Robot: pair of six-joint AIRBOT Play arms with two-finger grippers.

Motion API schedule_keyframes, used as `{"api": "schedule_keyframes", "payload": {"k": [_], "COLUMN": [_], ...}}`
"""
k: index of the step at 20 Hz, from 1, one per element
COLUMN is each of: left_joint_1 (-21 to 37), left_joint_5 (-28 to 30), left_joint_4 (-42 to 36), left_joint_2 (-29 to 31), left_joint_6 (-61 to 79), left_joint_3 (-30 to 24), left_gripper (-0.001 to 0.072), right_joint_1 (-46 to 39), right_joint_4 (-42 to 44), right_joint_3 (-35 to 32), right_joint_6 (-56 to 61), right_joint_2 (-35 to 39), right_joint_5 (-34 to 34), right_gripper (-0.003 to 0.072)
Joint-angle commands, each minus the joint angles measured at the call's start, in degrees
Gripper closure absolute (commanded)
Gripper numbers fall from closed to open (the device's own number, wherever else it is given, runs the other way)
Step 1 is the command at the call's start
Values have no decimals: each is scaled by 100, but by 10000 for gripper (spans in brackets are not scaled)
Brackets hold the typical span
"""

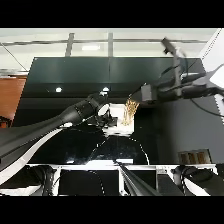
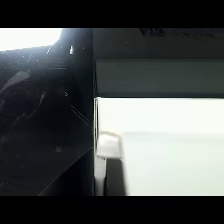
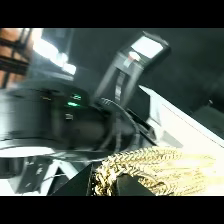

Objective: Fold the box and place the chain.

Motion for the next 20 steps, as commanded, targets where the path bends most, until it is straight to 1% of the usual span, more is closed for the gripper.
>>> {"api": "schedule_keyframes", "payload": {"k": [1, 3, 5, 7, 11, 15, 16, 18, 20], "left_joint_1": [4, 4, 7, 4, 4, 4, 4, 7, 4], "left_joint_5": [0, 0, 0, 0, 0, 2, 2, 9, 44], "left_joint_4": [0, 0, 0, 0, 0, 0, 0, 0, -2], "left_joint_2": [-2, -2, -2, -2, -2, -2, -2, -2, -2], "left_joint_6": [0, 0, 0, 0, 0, 0, 0, 0, 0], "left_joint_3": [2, 2, 2, 2, 2, 2, 2, 2, 2], "left_gripper": [684, 684, 684, 684, 684, 684, 684, 684, 684], "right_joint_1": [295, 398, 459, 518, 636, 651, 651, 649, 525], "right_joint_4": [-420, -597, -577, -531, -437, -389, -389, -391, -470], "right_joint_3": [-721, -1209, -1641, -1906, -1954, -1954, -1954, -1952, -1950], "right_joint_6": [2, 2, 9, 125, 243, 280, 280, 282, 280], "right_joint_2": [-7, -7, -7, -9, -70, -90, -90, -90, -81], "right_joint_5": [-977, -1355, -1672, -1893, -2109, -2127, -2124, -2050, -1849], "right_gripper": [673, 673, 672, 673, 672, 670, 650, 432, 428]}}
